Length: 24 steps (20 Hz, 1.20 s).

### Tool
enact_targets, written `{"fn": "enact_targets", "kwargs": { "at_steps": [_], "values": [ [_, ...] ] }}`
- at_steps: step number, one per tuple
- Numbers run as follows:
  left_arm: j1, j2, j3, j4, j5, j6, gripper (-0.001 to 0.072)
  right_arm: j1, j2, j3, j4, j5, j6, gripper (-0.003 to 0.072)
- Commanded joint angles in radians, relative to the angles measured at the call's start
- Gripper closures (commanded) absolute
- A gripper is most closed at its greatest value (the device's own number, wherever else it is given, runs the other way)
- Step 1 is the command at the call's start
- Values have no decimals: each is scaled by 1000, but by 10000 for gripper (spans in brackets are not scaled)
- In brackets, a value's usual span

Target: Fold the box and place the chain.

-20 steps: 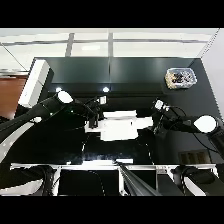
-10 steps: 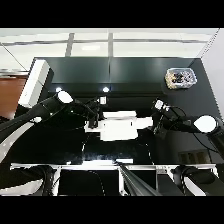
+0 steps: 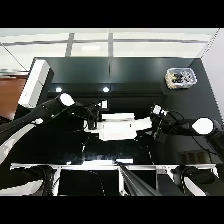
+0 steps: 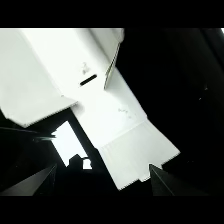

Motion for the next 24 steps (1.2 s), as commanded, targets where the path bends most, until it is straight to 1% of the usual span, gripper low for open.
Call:
{"fn": "enact_targets", "kwargs": {
  "at_steps": [1,2,4,7,8,10,12,14,17,18,19,21,22,24],
  "values": [
    [-5,-1,-6,16,14,-1,682,19,-3,-36,43,1,-86,41],
    [-5,-1,-6,16,14,-1,682,37,-8,-42,61,-7,-116,79],
    [-5,0,-6,16,13,-1,682,77,-39,-42,100,-29,-169,78],
    [-5,0,-6,16,11,-1,681,149,-119,-42,187,-79,-242,74],
    [-5,0,-6,16,11,-1,682,175,-144,-42,191,-106,-243,-34],
    [-5,0,-6,16,9,-1,682,222,-182,-39,190,-179,-246,-34],
    [-5,0,-6,16,6,-1,682,253,-192,-33,190,-240,-279,-34],
    [-5,0,-6,16,7,-1,682,277,-192,-29,190,-251,-330,-34],
    [-5,0,-6,16,7,-1,682,296,-192,-26,209,-289,-338,-34],
    [-5,0,-6,16,7,-1,682,296,-192,-12,224,-281,-319,-34],
    [-5,0,-6,16,7,-1,681,294,-192,13,237,-260,-253,-34],
    [-6,0,-6,16,7,-1,681,286,-193,62,204,-253,-227,-34],
    [-6,0,-6,16,7,-1,682,276,-197,72,205,-261,-230,-34],
    [-6,0,-6,16,7,-1,681,267,-211,75,205,-264,-303,-34]
  ]
}}
